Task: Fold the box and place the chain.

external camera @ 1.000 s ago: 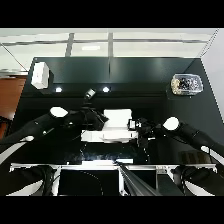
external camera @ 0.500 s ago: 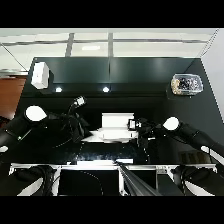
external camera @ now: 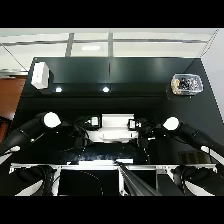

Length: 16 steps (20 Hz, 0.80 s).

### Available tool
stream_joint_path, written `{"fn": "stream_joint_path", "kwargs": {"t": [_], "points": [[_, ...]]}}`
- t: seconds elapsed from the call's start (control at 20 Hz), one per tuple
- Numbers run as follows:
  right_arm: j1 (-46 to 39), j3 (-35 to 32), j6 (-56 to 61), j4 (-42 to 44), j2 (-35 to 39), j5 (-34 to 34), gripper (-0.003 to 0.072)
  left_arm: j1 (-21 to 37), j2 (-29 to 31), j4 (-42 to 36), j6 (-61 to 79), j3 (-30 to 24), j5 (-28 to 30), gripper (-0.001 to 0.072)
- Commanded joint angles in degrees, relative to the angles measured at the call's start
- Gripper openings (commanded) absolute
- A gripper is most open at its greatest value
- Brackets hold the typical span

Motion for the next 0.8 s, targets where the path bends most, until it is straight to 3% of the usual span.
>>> {"fn": "stream_joint_path", "kwargs": {"t": [0.0,0.15,0.25,0.3,0.4,0.45,0.75], "points": [[0.0,0.0,0.0,0.0,0.0,0.5,0.0309,-3.6,-3.1,-4.1,1.6,0.0,7.3,0.0688],[0.0,0.0,0.0,0.0,0.0,0.7,0.0309,-5.7,-4.2,-7.5,1.7,0.0,11.0,0.0673],[0.0,0.0,0.0,0.0,0.0,0.7,0.0309,-6.4,-4.2,-7.8,1.7,0.0,10.3,0.0398],[0.0,0.0,0.0,0.0,0.0,0.7,0.0309,-6.6,-4.2,-7.8,1.7,0.0,10.3,0.0327],[0.0,0.0,0.0,0.0,0.0,0.7,0.0309,-6.6,-4.2,-7.8,1.7,0.0,10.3,0.0305],[0.0,0.0,0.0,0.0,0.0,0.7,0.0309,-6.6,-4.2,-7.8,1.7,0.0,10.2,0.0221],[0.0,0.0,0.0,0.0,0.0,0.7,0.0309,-6.6,-4.2,-12.1,1.6,0.0,10.3,0.0221]]}}
